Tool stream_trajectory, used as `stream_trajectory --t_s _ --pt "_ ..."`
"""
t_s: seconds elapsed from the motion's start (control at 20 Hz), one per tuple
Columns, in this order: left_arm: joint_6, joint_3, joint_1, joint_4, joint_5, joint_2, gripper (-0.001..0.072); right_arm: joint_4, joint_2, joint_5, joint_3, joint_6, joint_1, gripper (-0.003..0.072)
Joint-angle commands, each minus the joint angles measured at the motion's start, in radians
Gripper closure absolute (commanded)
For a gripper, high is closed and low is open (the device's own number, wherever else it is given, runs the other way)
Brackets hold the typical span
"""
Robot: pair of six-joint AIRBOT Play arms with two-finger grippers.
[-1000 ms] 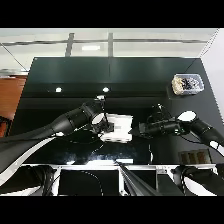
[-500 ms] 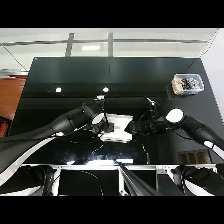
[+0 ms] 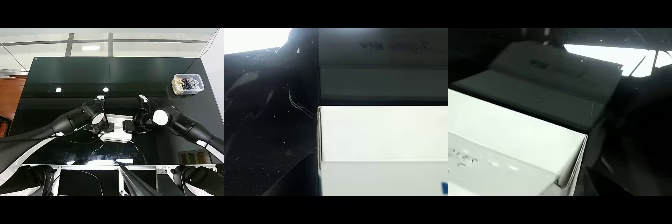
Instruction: Fold the box and place the chain.
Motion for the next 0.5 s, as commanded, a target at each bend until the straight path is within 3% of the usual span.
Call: stream_trajectory --t_s 0.0,0.1,0.15,0.45 --pt "0.0 0.0 0.001 0.0 0.0 0.0 0.0685 -0.145 -0.042 0.056 0.06 0.162 0.059 0.026" --pt "0.0 0.0 0.001 0.0 0.0 0.0 0.0685 -0.202 -0.061 0.097 0.077 0.22 0.081 0.0261" --pt "0.0 0.0 0.001 0.0 0.0 0.0 0.0686 -0.222 -0.066 0.105 0.078 0.235 0.092 0.0324" --pt "0.0 0.0 0.001 0.0 0.0 0.0 0.0685 -0.249 -0.1 0.125 0.094 0.281 0.115 0.0342"
